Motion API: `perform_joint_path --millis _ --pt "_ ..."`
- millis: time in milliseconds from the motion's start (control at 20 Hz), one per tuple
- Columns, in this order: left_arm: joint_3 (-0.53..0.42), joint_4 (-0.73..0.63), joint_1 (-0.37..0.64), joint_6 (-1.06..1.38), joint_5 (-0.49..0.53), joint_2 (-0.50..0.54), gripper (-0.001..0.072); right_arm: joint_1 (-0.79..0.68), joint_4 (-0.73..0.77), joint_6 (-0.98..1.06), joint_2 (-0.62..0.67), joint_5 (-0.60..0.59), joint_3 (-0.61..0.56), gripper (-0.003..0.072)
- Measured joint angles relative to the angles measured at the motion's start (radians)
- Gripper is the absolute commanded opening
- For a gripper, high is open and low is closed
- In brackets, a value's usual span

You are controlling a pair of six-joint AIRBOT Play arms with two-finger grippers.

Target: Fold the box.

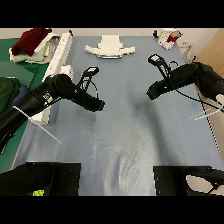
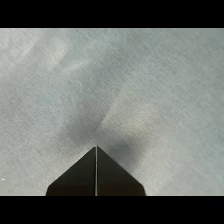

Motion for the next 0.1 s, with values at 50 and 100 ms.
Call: perform_joint_path --millis 50,100 --pt "-0.002 0.000 -0.002 -0.005 -0.003 -0.002 0.0015 0.000 0.000 0.000 0.000 0.000 0.000 0.0006" --pt "-0.003 0.003 -0.006 -0.008 -0.005 -0.004 0.0015 0.000 0.000 0.000 0.000 0.000 0.000 0.0006"
